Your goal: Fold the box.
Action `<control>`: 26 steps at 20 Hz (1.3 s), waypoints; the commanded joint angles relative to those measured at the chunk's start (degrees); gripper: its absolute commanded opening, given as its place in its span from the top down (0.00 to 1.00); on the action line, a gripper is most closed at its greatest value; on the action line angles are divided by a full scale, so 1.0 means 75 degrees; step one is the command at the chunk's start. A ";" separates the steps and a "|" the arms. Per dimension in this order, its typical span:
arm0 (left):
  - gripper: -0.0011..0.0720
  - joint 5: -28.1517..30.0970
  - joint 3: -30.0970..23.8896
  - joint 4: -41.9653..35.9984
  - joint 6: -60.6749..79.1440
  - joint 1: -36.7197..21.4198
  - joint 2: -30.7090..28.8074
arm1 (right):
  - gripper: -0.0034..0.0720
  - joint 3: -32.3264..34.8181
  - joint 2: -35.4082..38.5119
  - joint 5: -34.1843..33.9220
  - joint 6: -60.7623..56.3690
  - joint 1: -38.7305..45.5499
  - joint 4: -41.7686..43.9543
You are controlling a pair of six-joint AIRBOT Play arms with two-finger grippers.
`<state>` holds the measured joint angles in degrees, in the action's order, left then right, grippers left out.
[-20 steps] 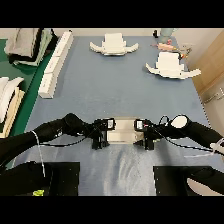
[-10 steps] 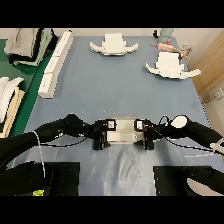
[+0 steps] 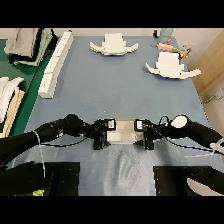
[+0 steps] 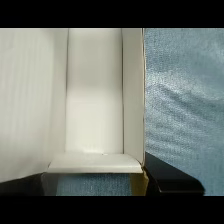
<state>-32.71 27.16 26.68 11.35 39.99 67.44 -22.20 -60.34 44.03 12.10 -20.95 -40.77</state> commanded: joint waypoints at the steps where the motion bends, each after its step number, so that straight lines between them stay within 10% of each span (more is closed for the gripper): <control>1: 0.52 0.0096 0.0003 0.0015 -0.0006 0.0003 0.0009 | 0.38 0.0000 0.0006 0.0003 -0.0009 0.0003 0.0006; 4: 0.30 0.0105 0.0003 0.0012 -0.0035 0.0003 0.0009 | 0.38 0.0000 0.0006 0.0003 -0.0009 0.0003 0.0006; 19: 0.31 0.0102 0.0003 0.0015 -0.0035 0.0006 0.0009 | 0.38 0.0000 0.0006 0.0003 -0.0009 0.0003 0.0009; 22: 0.30 0.0102 0.0003 0.0015 -0.0032 0.0003 0.0009 | 0.00 -0.0015 0.0009 -0.0006 -0.0108 0.0041 0.0224; 26: 0.31 0.0099 0.0003 0.0015 -0.0035 0.0006 0.0009 | 0.01 -0.0017 0.0020 0.0093 -0.0125 0.0038 0.0213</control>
<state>-31.83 27.16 26.65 11.03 40.01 67.53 -22.24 -60.29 44.29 11.40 -20.71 -39.83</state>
